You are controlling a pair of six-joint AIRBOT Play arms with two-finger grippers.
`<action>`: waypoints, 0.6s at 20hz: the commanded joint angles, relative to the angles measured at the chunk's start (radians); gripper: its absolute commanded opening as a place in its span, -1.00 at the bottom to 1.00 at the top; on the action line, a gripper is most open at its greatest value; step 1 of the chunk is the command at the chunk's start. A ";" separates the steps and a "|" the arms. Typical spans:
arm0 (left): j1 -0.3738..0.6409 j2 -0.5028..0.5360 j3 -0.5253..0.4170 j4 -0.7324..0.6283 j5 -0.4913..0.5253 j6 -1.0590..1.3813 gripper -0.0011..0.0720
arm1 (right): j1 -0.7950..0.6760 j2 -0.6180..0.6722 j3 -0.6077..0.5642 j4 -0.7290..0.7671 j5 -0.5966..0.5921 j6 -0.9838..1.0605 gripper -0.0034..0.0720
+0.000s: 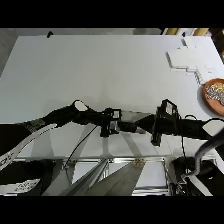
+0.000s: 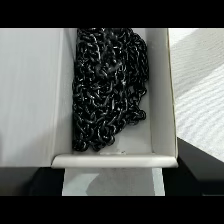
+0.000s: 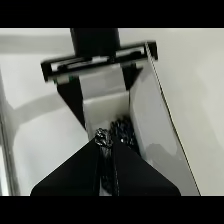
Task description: Fold the box and place the chain.
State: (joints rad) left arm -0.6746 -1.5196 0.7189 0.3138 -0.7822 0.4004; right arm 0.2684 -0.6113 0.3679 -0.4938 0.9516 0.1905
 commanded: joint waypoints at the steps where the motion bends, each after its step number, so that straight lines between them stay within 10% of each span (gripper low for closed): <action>1: 0.000 0.000 0.000 0.000 0.000 0.000 0.10 | 0.126 -0.086 0.002 0.068 -0.174 0.020 -0.87; 5: 0.000 0.000 0.000 0.000 0.000 0.000 0.10 | 0.255 -0.260 0.087 0.022 -0.289 0.089 -0.81; 8: 0.000 0.000 0.000 0.000 0.000 0.000 0.10 | 0.257 -0.307 0.157 -0.208 -0.284 0.282 -0.39; 12: 0.000 0.000 0.000 0.000 0.000 0.000 0.10 | 0.257 -0.304 0.286 -0.442 -0.054 0.367 -0.39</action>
State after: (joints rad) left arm -0.6746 -1.5196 0.7189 0.3138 -0.7822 0.4004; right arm 0.5167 -0.9005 0.5663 -0.7506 0.7624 0.4698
